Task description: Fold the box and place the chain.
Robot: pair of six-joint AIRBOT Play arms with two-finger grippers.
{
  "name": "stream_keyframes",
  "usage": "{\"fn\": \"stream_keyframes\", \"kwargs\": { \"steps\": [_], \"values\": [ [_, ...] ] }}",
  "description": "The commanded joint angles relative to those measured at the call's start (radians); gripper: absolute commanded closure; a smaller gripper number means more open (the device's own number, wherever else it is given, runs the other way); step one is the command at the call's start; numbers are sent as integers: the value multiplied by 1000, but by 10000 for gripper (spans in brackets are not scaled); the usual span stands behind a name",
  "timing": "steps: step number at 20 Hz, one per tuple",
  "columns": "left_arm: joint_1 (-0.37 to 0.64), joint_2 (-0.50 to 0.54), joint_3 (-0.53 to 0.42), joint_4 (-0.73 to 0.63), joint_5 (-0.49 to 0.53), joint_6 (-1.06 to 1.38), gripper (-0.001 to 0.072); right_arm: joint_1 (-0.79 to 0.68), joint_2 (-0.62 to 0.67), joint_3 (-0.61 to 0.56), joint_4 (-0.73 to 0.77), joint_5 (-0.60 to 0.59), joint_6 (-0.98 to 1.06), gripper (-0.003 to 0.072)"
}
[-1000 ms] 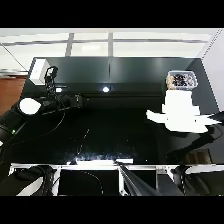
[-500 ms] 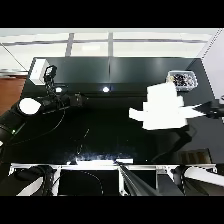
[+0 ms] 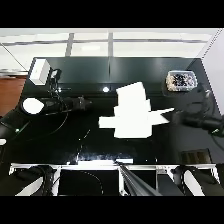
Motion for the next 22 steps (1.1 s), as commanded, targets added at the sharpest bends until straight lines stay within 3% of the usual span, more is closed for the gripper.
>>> {"fn": "stream_keyframes", "kwargs": {
  "steps": [1,3,6,15,19,21,22],
  "values": [
    [1,-84,0,-134,-127,98,13,219,106,-117,14,-197,-10,638],
    [24,-149,0,-285,-187,250,13,315,106,-152,13,-289,-8,638],
    [72,-256,0,-489,-307,443,13,404,105,-179,13,-331,29,638],
    [75,-525,1,-660,-684,854,18,427,105,-179,14,-331,67,638],
    [81,-527,1,-566,-671,885,122,427,105,-179,14,-332,71,638],
    [81,-527,1,-547,-671,900,260,427,105,-179,14,-333,71,638],
    [80,-527,1,-544,-676,918,288,427,105,-179,14,-336,71,638]
  ]
}}
